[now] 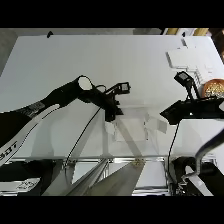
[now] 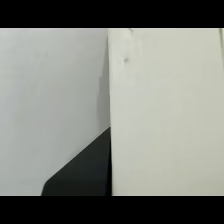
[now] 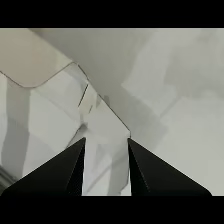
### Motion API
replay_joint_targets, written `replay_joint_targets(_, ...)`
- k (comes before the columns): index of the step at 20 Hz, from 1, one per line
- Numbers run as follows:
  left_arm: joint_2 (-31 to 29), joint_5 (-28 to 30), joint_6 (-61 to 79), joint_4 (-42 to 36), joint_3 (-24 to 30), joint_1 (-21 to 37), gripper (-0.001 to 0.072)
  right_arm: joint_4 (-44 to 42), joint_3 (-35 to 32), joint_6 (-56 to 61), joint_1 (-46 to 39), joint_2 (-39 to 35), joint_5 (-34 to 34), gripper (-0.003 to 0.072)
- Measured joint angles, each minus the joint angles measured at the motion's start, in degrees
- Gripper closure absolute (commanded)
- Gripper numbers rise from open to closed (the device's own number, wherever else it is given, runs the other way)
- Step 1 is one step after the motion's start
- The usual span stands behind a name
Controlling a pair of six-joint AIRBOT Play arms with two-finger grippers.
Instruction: Fold the box and place the chain.
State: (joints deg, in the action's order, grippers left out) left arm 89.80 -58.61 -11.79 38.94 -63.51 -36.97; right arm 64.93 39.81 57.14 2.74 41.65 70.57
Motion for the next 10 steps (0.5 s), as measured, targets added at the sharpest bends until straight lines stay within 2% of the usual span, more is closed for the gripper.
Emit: replay_joint_targets(10,2.38,7.67,2.1,2.12,-0.46,-2.86,0.0705,5.25,1.2,0.0,0.0,-3.1,2.08,0.0389)
